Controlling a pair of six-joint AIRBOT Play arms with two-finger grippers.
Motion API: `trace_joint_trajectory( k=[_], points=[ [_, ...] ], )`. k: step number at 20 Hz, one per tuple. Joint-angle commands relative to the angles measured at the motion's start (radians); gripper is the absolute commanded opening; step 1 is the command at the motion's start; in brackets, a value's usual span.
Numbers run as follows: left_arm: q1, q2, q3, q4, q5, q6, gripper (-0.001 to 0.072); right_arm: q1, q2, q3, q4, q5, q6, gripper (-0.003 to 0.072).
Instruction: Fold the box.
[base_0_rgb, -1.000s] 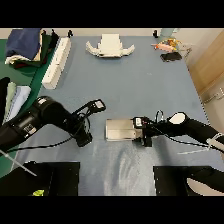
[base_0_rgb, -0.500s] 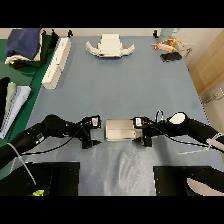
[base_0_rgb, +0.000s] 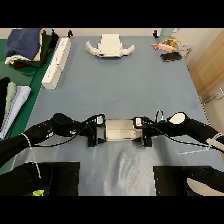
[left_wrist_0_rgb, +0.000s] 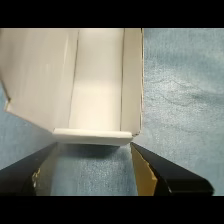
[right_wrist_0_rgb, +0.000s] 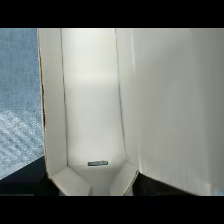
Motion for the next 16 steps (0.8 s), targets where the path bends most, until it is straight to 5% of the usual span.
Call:
trace_joint_trajectory(
  k=[1,9,16],
  points=[
    [-0.023,-0.023,0.01,-0.012,-0.004,0.014,0.0693,0.0,0.0,0.0,0.0,0.0,0.0,0.0508],
    [-0.075,-0.055,0.041,0.006,0.1,-0.078,0.0693,0.0,0.0,0.0,0.0,0.0,0.0,0.0508],
    [-0.078,-0.058,0.045,0.007,0.089,-0.068,0.0693,0.0,0.0,0.0,0.0,0.0,0.0,0.0508]
  ],
)
